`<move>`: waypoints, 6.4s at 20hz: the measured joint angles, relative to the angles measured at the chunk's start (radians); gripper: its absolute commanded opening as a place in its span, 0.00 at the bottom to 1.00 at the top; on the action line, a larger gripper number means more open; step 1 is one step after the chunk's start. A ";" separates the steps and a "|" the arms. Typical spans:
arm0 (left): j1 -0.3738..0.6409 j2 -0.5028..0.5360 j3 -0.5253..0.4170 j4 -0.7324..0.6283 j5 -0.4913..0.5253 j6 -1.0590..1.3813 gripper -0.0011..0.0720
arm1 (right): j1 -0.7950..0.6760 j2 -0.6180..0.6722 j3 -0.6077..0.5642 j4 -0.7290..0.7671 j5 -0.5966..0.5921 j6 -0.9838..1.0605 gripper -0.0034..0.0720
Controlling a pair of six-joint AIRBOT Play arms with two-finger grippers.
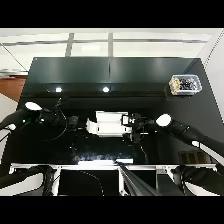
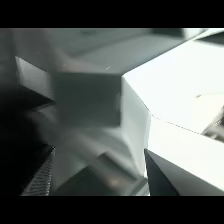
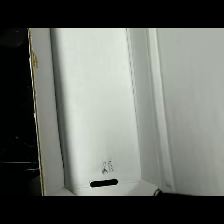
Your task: Fold the box and place the chain.
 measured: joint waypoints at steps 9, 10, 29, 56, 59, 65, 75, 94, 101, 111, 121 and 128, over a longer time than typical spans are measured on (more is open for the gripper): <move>-0.128 0.037 0.093 0.023 -0.059 -0.109 0.99 | 0.000 0.000 0.000 0.000 0.000 0.000 0.67; -0.158 0.039 0.095 0.020 -0.038 -0.132 0.99 | 0.000 0.000 0.000 0.000 0.000 0.000 0.67; -0.595 0.063 0.174 0.435 0.277 -0.822 0.91 | 0.000 0.000 0.000 0.000 0.000 0.000 0.67; -0.818 -0.065 0.343 0.874 0.167 -1.418 0.34 | 0.000 0.000 0.000 -0.001 0.000 0.000 0.67; -0.818 -0.076 0.344 0.875 0.173 -1.419 0.34 | 0.000 0.000 0.000 0.000 0.000 0.000 0.67; -0.818 -0.083 0.344 0.875 0.175 -1.421 0.23 | 0.000 0.000 0.000 0.000 0.000 0.000 0.67; -0.828 -0.083 0.344 0.879 0.166 -1.422 0.20 | 0.000 0.000 0.000 0.000 0.001 0.000 0.67; -0.828 -0.083 0.346 0.876 0.160 -1.423 0.05 | 0.000 0.000 0.000 0.001 0.000 0.000 0.67; -0.828 -0.083 0.346 0.877 0.151 -1.418 0.05 | -0.004 0.019 0.000 -0.038 0.004 0.082 0.99; -0.828 -0.082 0.346 0.879 0.127 -1.391 0.05 | -0.007 0.145 0.000 -0.268 0.097 0.187 0.52; -0.828 -0.082 0.346 0.880 0.129 -1.389 0.05 | 0.049 0.087 0.000 -0.114 0.042 0.192 0.21; -0.828 -0.082 0.346 0.877 0.130 -1.389 0.05 | 0.077 0.060 -0.001 -0.035 -0.016 0.199 0.21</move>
